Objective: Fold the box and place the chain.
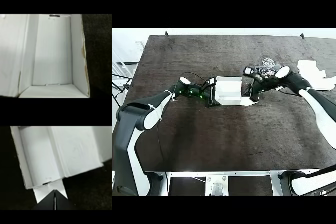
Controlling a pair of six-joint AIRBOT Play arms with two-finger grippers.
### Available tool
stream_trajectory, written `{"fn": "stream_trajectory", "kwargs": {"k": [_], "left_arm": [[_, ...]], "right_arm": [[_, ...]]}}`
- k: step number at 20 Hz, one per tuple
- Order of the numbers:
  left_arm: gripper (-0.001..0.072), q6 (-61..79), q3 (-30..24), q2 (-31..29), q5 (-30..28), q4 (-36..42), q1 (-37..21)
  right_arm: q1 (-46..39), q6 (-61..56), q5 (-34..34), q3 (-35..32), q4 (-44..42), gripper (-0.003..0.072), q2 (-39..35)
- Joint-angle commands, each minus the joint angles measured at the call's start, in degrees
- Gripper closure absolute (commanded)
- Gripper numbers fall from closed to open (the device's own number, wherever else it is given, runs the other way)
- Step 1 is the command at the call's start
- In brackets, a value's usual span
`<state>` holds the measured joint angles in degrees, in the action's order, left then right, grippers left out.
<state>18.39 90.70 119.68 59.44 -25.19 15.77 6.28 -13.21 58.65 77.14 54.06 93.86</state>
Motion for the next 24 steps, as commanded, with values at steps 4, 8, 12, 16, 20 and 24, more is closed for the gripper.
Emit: {"fn": "stream_trajectory", "kwargs": {"k": [4,8,12,16,20,24], "left_arm": [[0.0298,0.02,-0.02,0.04,-0.02,-0.02,0.02],[0.0298,0.02,-0.02,0.04,-0.02,-0.02,0.02],[0.0298,0.02,-0.02,0.04,-0.02,-0.04,0.02],[0.0298,0.02,-0.02,0.04,-0.02,-0.04,0.02],[0.0298,0.02,-0.02,0.04,-0.02,-0.04,0.02],[0.0298,0.02,-0.02,0.04,-0.02,-0.04,0.02]], "right_arm": [[-9.46,-25.57,-0.07,0.0,0.94,0.0677,-7.3],[-17.44,-39.28,-0.13,-2.75,0.07,0.0677,-6.45],[-18.88,-40.83,-0.09,-6.6,-4.2,0.0677,-2.84],[-16.74,-40.79,1.01,-6.97,-8.61,0.0677,2.51],[-13.11,-40.76,2.95,-6.97,-11.96,0.0677,5.38],[-10.23,-40.74,4.85,-6.36,-13.6,0.0676,5.7]]}}
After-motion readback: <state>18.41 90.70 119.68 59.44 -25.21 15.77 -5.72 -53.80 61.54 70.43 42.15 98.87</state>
